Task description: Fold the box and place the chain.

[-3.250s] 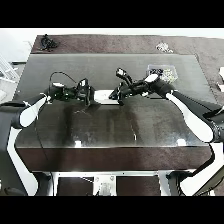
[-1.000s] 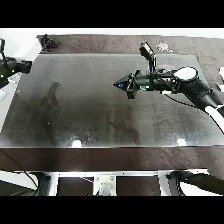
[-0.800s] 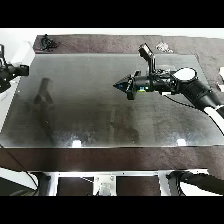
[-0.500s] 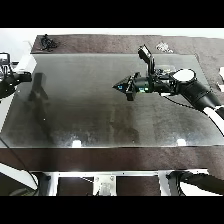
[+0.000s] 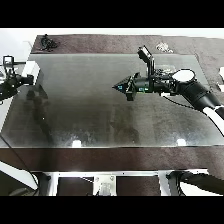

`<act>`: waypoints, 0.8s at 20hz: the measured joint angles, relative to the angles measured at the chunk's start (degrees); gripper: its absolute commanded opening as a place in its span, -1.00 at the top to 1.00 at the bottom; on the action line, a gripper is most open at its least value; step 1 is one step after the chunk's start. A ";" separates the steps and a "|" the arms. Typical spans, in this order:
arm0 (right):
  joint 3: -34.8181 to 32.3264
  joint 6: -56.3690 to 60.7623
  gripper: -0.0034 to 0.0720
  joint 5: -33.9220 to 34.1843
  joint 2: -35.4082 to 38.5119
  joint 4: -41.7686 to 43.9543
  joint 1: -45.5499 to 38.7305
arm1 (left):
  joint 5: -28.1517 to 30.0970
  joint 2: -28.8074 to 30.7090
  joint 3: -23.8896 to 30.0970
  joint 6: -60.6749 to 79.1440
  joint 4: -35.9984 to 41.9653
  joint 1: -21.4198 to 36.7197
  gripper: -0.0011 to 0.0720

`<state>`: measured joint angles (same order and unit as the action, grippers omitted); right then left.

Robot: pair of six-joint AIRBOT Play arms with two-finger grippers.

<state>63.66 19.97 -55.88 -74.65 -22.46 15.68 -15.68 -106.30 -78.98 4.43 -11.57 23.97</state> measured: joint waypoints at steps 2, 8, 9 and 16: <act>-0.02 0.02 0.70 -0.02 0.00 -0.02 0.00 | -0.07 0.37 0.04 0.94 -0.17 0.00 -1.00; -0.02 0.74 0.88 -0.02 0.24 0.07 -0.02 | -1.55 9.46 0.09 0.87 -3.28 0.00 -0.35; -0.02 0.87 0.88 -0.02 0.61 0.24 -0.11 | -2.89 11.87 0.11 -0.55 -3.65 0.02 0.54; -0.09 5.14 0.89 10.84 9.68 -2.54 -0.13 | -21.73 32.44 2.95 -7.06 -4.39 -1.36 0.93</act>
<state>63.57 25.10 -45.04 -64.97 -24.99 15.55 -37.41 -73.87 -76.03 -2.63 -15.97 22.61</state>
